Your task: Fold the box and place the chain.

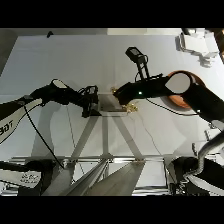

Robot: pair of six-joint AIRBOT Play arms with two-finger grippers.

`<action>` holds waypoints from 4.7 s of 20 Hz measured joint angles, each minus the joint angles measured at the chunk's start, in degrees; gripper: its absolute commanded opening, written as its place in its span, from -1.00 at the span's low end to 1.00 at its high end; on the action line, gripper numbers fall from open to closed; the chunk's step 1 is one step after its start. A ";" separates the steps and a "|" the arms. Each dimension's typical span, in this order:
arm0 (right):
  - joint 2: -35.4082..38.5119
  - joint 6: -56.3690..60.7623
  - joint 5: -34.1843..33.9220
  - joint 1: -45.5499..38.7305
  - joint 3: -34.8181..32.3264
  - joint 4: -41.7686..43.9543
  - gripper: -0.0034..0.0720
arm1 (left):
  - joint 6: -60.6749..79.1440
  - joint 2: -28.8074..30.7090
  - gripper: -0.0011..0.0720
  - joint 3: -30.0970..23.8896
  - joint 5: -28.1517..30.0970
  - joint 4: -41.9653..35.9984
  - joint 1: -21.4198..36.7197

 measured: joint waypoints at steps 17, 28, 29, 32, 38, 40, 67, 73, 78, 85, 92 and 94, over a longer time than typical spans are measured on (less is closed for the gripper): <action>-10.93 -10.08 1.64 -0.22 0.02 5.49 -0.02 | 0.00 0.00 -0.39 0.00 0.00 0.02 0.00; 0.11 -26.10 10.97 -11.13 -1.11 -11.76 0.35 | 0.02 0.00 -0.39 0.00 0.00 0.00 0.00; -0.17 -29.16 11.19 -12.22 -1.64 -12.09 0.37 | 0.02 0.00 -0.39 0.00 0.00 0.00 0.00; -3.15 -41.59 11.23 -15.17 -3.02 -10.69 0.61 | 0.02 0.00 -0.39 0.00 0.00 0.00 0.00; -13.88 -64.89 10.95 -17.51 -3.78 -1.81 0.73 | 0.02 0.00 -0.39 0.00 0.00 0.00 0.00; -16.90 -69.07 11.30 -17.70 -3.85 -0.33 0.75 | 0.02 0.00 -0.39 0.00 0.00 0.02 0.00; -9.92 -63.17 7.72 -13.92 -8.26 -1.49 -0.87 | 0.00 0.00 -0.39 0.00 0.00 0.00 0.00; -2.16 -60.76 9.44 -13.90 -8.26 10.84 -0.87 | 0.00 0.00 -0.39 0.00 0.00 0.02 0.00; -0.17 -60.39 8.72 -12.46 -8.26 26.25 -0.87 | 0.00 0.00 -0.39 0.00 0.00 0.00 0.00; 0.11 -60.41 2.73 -6.38 -8.26 33.33 -0.87 | 0.00 0.00 -0.39 0.00 0.00 0.00 0.00; -0.63 -60.41 -5.86 -4.90 -8.26 29.22 -0.87 | 0.00 0.00 -0.39 0.00 0.00 0.00 0.00; -0.72 -60.04 -6.62 -4.81 -8.26 24.83 -0.87 | 0.00 0.00 -0.39 0.00 0.00 0.00 0.00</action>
